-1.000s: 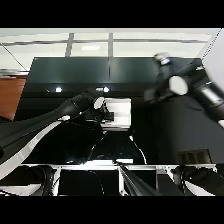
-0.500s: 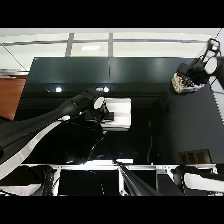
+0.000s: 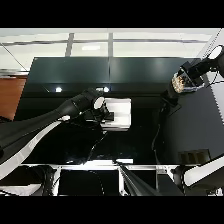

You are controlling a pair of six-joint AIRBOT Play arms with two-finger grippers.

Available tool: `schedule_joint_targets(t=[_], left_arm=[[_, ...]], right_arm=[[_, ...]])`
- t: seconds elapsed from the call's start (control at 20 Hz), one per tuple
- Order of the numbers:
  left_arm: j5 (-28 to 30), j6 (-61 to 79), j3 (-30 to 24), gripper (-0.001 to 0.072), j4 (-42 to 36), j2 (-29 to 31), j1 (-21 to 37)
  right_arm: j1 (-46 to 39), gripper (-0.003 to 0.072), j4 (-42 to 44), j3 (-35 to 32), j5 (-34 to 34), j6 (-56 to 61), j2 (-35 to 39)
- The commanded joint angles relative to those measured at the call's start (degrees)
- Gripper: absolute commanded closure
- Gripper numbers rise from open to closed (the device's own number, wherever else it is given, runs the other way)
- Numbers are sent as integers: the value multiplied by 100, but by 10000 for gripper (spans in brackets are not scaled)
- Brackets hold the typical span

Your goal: Fold the box and place the chain.

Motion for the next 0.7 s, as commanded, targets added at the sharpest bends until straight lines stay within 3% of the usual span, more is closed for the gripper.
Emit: schedule_joint_targets(t=[0.0, 0.05, 0.1, 0.2, 0.25, 0.3, 0.35, 0.45, 0.5, 0.65], left_arm=[[-7, 2, 2, 677, 0, -4, 4], [-7, 2, 2, 677, 0, -4, 4], [-7, 2, 2, 677, 2, -4, 4], [4, 2, 2, 677, 0, -4, 4], [13, 2, 2, 677, 0, -4, 4], [13, 0, 2, 677, 0, -4, 4], [15, 2, 2, 677, 0, -4, 4], [15, 0, 2, 677, 0, -4, 4], [15, 2, 2, 677, 0, -4, 4], [15, 2, 2, 677, 0, -4, 4]], right_arm=[[-50, 78, 404, 109, -118, 153, -267], [-50, 78, 417, 109, -129, 153, -321], [-50, 134, 428, 109, -131, 151, -378], [-50, 144, 426, 109, -136, 131, -459], [-50, 241, 426, 109, -133, 57, -476], [-50, 263, 426, 109, -133, -42, -479], [-55, 488, 444, 111, -127, -251, -474], [-63, 639, 525, 177, -122, -518, -459], [-63, 674, 632, 284, -79, -828, -444], [-63, 675, 717, 525, -28, -1681, -138]])
